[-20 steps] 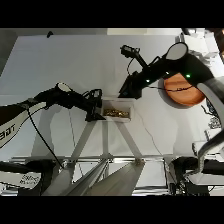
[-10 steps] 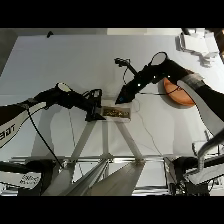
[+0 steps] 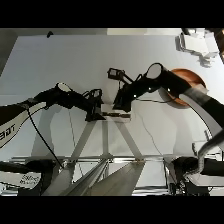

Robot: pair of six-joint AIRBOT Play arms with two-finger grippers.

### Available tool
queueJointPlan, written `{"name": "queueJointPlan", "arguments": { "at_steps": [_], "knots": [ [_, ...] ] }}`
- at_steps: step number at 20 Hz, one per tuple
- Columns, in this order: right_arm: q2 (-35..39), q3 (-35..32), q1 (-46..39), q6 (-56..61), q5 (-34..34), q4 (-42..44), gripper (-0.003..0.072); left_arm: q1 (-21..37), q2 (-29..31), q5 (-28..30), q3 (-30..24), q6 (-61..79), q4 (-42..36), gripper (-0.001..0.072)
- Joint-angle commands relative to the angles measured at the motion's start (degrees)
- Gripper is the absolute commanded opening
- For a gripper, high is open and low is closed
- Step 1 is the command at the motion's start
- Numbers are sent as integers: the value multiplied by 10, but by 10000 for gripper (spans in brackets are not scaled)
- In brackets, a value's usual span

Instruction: Fold the box and place the chain.

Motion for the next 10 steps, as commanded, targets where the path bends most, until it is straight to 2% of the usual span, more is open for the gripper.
{"name": "queueJointPlan", "arguments": {
  "at_steps": [1,3,6,10],
  "knots": [
    [58,-76,17,-36,-110,-20,285,0,0,0,0,1,0,114],
    [68,-96,17,-36,-126,-21,284,0,0,0,0,1,0,114],
    [69,-108,17,-36,-125,-20,214,0,0,0,0,1,0,114],
    [69,-109,17,-36,-127,-21,214,0,0,0,0,1,0,114]
  ]
}}
